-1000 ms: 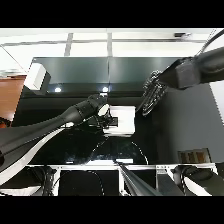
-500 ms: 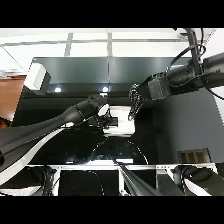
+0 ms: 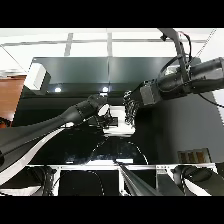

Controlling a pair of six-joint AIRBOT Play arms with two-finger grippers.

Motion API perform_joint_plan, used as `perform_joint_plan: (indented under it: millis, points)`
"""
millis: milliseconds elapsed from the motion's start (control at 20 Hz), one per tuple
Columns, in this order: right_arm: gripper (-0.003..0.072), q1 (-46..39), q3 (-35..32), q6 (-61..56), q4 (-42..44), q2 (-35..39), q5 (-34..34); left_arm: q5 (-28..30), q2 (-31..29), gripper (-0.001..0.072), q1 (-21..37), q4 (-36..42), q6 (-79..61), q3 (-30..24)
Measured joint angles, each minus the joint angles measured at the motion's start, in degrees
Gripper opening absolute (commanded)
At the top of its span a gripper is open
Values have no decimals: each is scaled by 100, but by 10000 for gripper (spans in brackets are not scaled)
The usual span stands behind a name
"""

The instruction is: Fold the box and place the chain.

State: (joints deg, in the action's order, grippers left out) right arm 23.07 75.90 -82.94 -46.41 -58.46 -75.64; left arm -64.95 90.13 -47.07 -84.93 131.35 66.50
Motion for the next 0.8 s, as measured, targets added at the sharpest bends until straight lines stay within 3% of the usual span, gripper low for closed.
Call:
perform_joint_plan:
  millis: [250,800]
  points:
    - [19,4,184,22,162,0,179,-2,0,26,0,2,0,0]
    - [19,-205,1729,0,264,2,221,-2,0,26,0,0,2,0]
